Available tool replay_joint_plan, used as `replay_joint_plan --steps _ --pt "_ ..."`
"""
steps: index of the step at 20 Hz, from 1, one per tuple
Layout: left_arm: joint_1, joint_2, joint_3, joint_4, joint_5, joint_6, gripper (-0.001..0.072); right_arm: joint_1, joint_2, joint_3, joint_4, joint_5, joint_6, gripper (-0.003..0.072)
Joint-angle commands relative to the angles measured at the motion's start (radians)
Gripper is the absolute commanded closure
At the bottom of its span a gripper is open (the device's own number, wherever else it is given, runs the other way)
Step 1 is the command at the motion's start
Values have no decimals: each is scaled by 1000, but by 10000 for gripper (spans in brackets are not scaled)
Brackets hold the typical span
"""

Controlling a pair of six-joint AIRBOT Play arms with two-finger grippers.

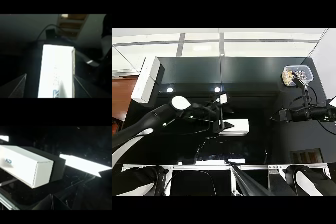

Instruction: Fold the box and place the chain.

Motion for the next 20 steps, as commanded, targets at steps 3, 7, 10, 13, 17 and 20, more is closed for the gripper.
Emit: replay_joint_plan --steps 3,7,10,13,17,20 --pt "-22 -139 71 21 -72 -119 -1 -3 1 1 -2 -6 -6 668" --pt "-29 -147 72 39 -91 -119 -1 -3 1 1 -3 -9 -10 668" --pt "-30 -147 73 39 -91 -118 -1 -3 1 1 -3 -10 -10 668" --pt "-33 -147 73 47 -98 -117 -1 -3 1 1 -3 -12 -10 668" --pt "-72 -147 74 166 -104 -113 -1 -3 1 1 -4 -17 -10 668" --pt "-93 -148 74 204 -91 -113 -1 -3 1 1 -4 -21 -10 668"
